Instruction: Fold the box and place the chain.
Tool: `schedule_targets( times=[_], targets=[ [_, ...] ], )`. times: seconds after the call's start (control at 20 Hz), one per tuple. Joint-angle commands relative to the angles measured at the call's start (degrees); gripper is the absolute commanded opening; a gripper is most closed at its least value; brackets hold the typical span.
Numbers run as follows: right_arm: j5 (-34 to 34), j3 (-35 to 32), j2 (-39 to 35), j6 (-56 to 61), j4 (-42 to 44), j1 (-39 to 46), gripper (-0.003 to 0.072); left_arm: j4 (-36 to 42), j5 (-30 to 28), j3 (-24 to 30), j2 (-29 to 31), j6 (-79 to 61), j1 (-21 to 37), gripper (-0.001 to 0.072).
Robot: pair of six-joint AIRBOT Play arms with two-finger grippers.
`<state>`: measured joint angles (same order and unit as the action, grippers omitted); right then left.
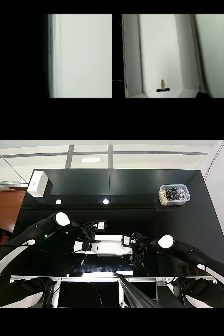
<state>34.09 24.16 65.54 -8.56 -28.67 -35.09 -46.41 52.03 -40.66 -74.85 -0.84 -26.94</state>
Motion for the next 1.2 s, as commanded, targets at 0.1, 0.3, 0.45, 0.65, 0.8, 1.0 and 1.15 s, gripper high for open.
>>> schedule_targets(
  times=[0.1,0.3,0.45,0.65,0.8,1.0,1.15],
  targets=[
    [-0.04,0.07,0.02,0.13,-0.15,-0.02,0.0529,0.07,0.15,-0.07,-0.44,0.0,-0.13,0.0029],
    [-0.02,0.07,0.02,0.15,-0.15,-0.02,0.0529,-0.04,0.0,-0.07,-0.44,-0.02,-0.07,0.0129],
    [-0.02,0.07,0.02,0.13,-0.15,-0.02,0.0528,-0.07,-1.38,-0.07,0.22,0.0,0.04,0.0431],
    [-0.02,0.07,0.02,0.13,-0.15,-0.02,0.0528,-0.44,-1.29,-0.07,3.5,3.8,3.13,0.0697],
    [-0.02,0.07,0.02,0.13,-0.15,-0.02,0.0528,-3.43,2.23,-0.07,8.31,8.46,8.13,0.0696],
    [-0.02,0.07,0.02,0.13,-0.15,-0.02,0.0528,-6.05,13.51,-0.07,15.34,21.9,14.12,0.0377],
    [-0.02,0.07,0.02,0.13,-0.15,-0.04,0.0528,-6.82,25.31,0.7,16.57,29.97,15.93,0.0027]
  ],
)
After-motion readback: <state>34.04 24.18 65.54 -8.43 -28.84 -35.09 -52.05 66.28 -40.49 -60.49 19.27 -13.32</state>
